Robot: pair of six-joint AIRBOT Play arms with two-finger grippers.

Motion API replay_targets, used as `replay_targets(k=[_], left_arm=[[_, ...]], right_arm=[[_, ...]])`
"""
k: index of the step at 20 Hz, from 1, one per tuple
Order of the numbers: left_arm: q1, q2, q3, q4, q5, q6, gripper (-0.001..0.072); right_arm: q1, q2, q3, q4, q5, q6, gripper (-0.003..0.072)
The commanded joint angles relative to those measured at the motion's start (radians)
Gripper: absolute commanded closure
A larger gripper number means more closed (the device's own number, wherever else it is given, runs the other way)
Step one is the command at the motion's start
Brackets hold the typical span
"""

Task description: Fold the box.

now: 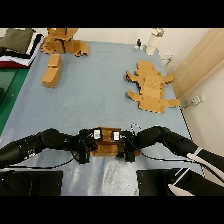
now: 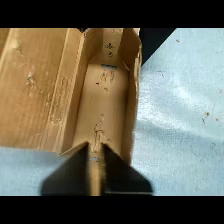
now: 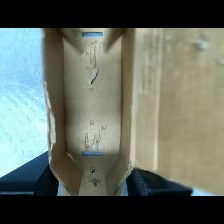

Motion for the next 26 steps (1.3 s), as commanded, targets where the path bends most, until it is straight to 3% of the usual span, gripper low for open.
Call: replay_targets(k=[1, 4, 8, 11, 13, 17, 21, 26], left_arm=[[0.002, 0.020, 0.000, 0.153, -0.028, -0.128, 0.0698], [0.002, 0.111, 0.001, 0.384, -0.081, -0.418, 0.0698], [0.002, 0.319, 0.001, 0.641, -0.167, -0.892, 0.0699], [0.019, 0.441, -0.012, 0.953, -0.246, -1.503, 0.0699], [0.071, 0.476, -0.041, 1.084, -0.331, -1.852, 0.0698], [0.178, 0.455, -0.122, 0.918, -0.353, -1.861, 0.0698], [0.187, 0.374, -0.137, 0.682, -0.256, -1.655, 0.0698], [0.187, 0.230, -0.137, 0.570, -0.177, -1.552, 0.0699]], right_arm=[[0.000, -0.001, 0.000, 0.000, 0.000, 0.000, 0.0208], [0.000, -0.001, 0.000, 0.000, 0.000, 0.000, 0.0207], [0.000, -0.001, 0.000, 0.000, 0.000, 0.000, 0.0208], [0.000, -0.001, 0.000, 0.000, 0.000, 0.000, 0.0207], [0.000, -0.001, 0.000, 0.000, 0.000, 0.000, 0.0207], [0.000, -0.001, 0.000, 0.000, 0.000, 0.000, 0.0207], [0.000, -0.001, 0.000, 0.000, 0.000, 0.000, 0.0207], [0.000, -0.001, 0.000, 0.000, 0.000, 0.000, 0.0207]])
